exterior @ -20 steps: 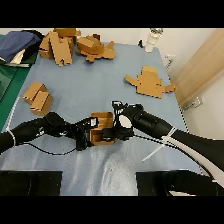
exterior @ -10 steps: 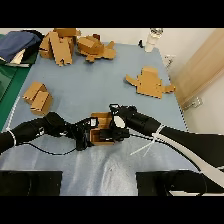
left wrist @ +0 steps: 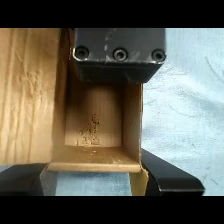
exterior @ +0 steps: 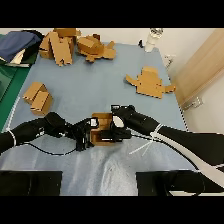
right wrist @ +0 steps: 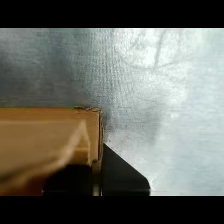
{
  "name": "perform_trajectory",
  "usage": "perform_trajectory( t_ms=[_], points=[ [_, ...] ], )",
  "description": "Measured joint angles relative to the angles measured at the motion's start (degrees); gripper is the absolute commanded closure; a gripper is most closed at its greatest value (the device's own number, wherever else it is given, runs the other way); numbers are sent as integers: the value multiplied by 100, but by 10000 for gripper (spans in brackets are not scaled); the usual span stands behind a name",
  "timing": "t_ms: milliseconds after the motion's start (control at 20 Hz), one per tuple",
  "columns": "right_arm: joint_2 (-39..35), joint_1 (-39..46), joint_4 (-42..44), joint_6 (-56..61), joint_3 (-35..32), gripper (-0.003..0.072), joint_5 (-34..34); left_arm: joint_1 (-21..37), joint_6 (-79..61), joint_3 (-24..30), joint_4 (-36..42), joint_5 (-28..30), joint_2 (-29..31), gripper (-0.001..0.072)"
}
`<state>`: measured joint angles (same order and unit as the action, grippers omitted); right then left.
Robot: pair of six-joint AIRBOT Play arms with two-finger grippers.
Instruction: Fold the box.
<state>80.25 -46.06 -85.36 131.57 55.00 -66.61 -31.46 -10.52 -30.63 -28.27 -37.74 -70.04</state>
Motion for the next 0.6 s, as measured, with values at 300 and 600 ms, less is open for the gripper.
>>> perform_trajectory(
  t_ms=[300,600],
  points=[
    [-2,0,-59,-44,450,315,-92,0,4,0,-4,4,0,478],
    [-33,24,-393,-57,1088,315,-610,2,9,0,-4,26,0,478]
  ],
)
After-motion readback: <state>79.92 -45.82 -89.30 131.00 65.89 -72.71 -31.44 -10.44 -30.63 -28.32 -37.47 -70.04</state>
